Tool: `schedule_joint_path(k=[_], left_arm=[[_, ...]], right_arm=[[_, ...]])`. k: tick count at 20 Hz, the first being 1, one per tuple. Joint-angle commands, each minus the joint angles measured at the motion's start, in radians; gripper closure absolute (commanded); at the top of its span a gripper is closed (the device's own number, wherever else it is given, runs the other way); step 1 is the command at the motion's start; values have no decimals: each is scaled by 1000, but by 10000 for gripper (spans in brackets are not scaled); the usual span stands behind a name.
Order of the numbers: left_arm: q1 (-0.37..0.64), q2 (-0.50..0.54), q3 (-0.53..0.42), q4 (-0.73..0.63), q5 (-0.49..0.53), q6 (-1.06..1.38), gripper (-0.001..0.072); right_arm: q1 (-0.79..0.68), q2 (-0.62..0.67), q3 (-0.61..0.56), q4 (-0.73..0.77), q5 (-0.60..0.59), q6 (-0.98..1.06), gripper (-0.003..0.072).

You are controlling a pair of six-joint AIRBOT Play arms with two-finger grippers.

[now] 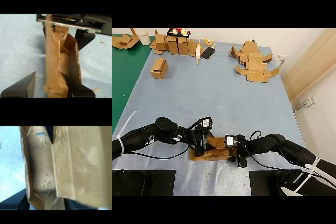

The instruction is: Fold the box.

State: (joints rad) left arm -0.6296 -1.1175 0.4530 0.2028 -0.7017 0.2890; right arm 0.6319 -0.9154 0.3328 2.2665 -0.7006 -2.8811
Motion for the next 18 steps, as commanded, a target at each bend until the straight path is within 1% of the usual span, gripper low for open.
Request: schedule_joint_path(k=[1,2,3,4,5,7,9,11,13,14,15,16,17,18], left_arm=[[2,2,1,4,-6,-80,257],[2,2,1,5,-6,-81,256],[2,2,1,8,-5,-81,210],[2,2,1,8,-2,-94,75],[6,9,1,12,7,-142,44],[35,46,1,71,14,-242,40],[77,112,1,174,6,-384,40],[116,194,1,311,-35,-518,40],[135,265,1,491,-109,-657,42],[134,292,1,577,-164,-747,82],[134,311,1,634,-231,-832,274],[134,324,1,677,-316,-914,671],[134,328,0,689,-380,-993,699],[130,326,0,688,-414,-1132,700]], right_arm=[[0,0,0,0,1,1,251],[0,0,0,0,1,1,251],[0,0,0,0,1,1,251],[0,0,0,0,1,1,251],[0,0,0,0,1,1,251],[0,0,0,0,1,1,251],[0,0,0,0,1,1,251],[0,0,0,0,1,1,251],[0,0,0,0,1,1,251],[0,0,0,0,1,1,251],[0,0,0,0,1,1,251],[0,0,0,0,1,1,251],[0,0,0,0,1,1,251],[0,0,0,0,1,1,251]])
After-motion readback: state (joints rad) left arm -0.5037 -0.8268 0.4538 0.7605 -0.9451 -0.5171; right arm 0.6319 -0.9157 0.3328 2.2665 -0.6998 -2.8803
